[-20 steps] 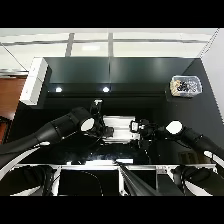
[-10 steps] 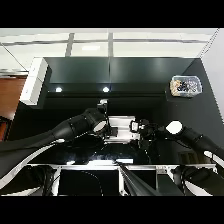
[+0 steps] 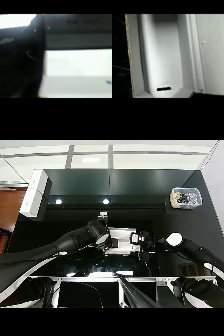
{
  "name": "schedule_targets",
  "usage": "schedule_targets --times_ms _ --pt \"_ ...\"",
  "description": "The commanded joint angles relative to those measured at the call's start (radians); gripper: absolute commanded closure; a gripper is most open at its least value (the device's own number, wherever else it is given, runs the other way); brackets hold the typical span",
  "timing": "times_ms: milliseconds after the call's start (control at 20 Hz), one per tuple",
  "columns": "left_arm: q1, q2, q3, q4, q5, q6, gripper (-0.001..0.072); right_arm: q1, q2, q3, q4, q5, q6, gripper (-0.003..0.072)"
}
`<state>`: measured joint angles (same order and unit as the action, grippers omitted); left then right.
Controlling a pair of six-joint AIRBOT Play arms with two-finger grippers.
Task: Fold the box and place the chain.
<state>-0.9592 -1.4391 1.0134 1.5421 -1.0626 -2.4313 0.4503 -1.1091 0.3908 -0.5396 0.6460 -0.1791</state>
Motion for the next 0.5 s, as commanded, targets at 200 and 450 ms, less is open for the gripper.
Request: schedule_targets --times_ms 200,450 --pt "0.001 -0.004 0.003 0.002 -0.016 -0.012 0.0410 0.000 -0.001 0.000 0.000 0.000 0.000 0.0439" --pt "0.001 -0.018 0.003 0.002 -0.020 0.009 0.0624 0.000 -0.001 0.000 0.000 0.000 0.000 0.0438"
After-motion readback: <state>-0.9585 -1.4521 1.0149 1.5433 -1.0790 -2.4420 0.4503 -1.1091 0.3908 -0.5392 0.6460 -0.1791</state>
